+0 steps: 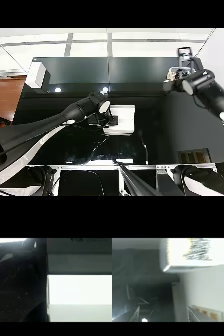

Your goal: Fold the box and place the chain.

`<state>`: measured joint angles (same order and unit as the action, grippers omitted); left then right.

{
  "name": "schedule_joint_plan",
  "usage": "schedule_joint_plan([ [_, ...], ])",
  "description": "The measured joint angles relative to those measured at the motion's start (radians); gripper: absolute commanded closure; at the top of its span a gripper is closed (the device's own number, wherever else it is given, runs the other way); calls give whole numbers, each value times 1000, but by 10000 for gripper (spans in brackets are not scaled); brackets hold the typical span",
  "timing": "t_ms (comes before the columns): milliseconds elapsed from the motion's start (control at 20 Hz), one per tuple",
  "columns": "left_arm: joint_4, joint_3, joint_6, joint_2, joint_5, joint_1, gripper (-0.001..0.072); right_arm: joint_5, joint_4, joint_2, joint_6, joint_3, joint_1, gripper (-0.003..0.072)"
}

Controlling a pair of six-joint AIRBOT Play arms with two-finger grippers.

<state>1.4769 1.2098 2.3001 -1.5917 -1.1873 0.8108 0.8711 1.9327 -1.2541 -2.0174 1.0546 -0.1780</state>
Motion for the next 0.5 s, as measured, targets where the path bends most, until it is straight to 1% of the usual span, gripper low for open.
schedule_joint_plan([
  [100, 0, 0, 0, 0, 0, 0, 680, -64, -84, -119, 2, 82, 134, -19],
  [200, 0, 0, 0, 0, 0, 0, 680, -76, -188, -258, 29, 222, 236, -19],
  [350, 0, 0, 0, 0, 0, 0, 680, -19, -311, -465, 90, 463, 323, -18],
  [450, 0, 0, 0, 0, -2, 0, 680, 31, -356, -584, 119, 599, 352, -16],
  [500, 0, 0, 0, 0, -2, 0, 680, 45, -369, -625, 129, 643, 360, 46],
])
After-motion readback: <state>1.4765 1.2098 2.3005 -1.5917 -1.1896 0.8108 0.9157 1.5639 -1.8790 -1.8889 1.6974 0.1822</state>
